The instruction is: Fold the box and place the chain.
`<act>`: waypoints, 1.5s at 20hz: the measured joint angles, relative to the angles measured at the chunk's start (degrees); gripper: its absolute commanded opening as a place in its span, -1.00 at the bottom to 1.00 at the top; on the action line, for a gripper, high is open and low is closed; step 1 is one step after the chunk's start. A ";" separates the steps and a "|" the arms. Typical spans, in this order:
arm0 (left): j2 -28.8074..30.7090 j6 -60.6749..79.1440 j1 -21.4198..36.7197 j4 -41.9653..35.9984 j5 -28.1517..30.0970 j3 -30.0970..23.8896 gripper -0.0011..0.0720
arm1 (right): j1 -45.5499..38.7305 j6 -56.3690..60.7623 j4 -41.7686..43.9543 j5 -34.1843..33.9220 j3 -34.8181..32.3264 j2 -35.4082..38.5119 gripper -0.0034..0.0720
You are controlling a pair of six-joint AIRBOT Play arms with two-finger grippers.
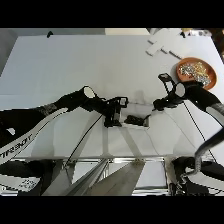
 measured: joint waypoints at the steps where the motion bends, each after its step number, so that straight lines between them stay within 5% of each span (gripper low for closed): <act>1: 0.00 0.02 0.00 0.00 0.00 0.00 -0.50 | 0.00 0.00 0.04 -0.37 -0.07 -0.15 0.03; 4: 0.00 0.00 0.00 0.00 0.00 0.00 -0.50 | 0.00 0.00 -0.22 -1.57 -0.48 -0.48 -0.66; 6: 0.00 0.00 0.00 0.00 0.00 0.00 -0.50 | -0.02 0.00 -0.26 -2.05 -0.96 -0.48 -0.85; 14: 0.00 0.02 0.00 0.00 0.02 0.00 -0.50 | 0.96 -1.05 0.24 0.55 -2.25 3.10 -0.85; 25: 0.00 0.00 0.00 0.00 0.00 0.00 -0.50 | 11.30 -1.18 2.34 7.45 -2.25 30.93 -0.85; 30: 0.00 0.00 0.00 0.00 0.00 0.00 -0.50 | 17.81 -1.07 8.22 7.56 -2.25 37.48 -0.85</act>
